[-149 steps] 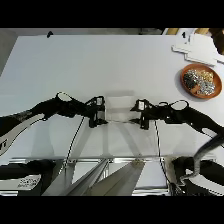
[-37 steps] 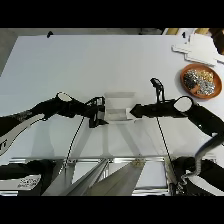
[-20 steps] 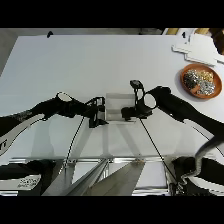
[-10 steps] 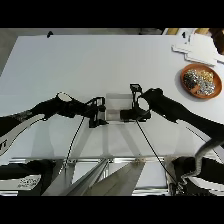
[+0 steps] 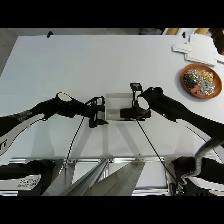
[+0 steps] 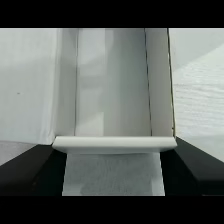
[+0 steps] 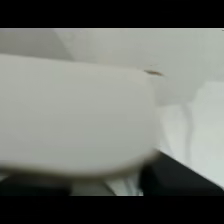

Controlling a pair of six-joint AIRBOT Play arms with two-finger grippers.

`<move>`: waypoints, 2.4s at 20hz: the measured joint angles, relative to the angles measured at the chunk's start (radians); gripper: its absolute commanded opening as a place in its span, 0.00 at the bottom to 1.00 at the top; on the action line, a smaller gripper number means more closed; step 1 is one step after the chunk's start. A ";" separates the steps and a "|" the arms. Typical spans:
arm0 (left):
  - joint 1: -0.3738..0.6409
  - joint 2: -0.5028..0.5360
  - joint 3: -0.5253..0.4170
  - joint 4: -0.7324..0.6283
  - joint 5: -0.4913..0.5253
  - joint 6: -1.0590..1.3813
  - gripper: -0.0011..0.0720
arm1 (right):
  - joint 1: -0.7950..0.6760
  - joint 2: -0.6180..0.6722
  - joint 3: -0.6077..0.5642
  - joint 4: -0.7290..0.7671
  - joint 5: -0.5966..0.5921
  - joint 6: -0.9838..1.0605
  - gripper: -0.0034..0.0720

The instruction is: Fold the box and place the chain.

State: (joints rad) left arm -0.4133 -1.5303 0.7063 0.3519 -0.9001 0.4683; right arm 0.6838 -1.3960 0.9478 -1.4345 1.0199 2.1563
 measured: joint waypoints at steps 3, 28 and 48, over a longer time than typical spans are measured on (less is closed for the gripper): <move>0.000 0.000 0.000 0.000 0.000 0.000 0.22 | 0.000 0.000 0.000 -0.002 0.000 -0.006 0.43; 0.000 0.000 0.000 0.001 -0.004 0.002 0.22 | 0.023 -0.032 0.002 -0.108 0.023 0.089 0.35; 0.000 0.000 0.000 0.001 -0.002 0.003 0.22 | 0.023 -0.033 0.002 -0.113 0.022 0.084 0.33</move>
State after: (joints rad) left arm -0.4133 -1.5303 0.7063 0.3527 -0.9020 0.4709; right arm 0.7067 -1.4288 0.9493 -1.5471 1.0416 2.2402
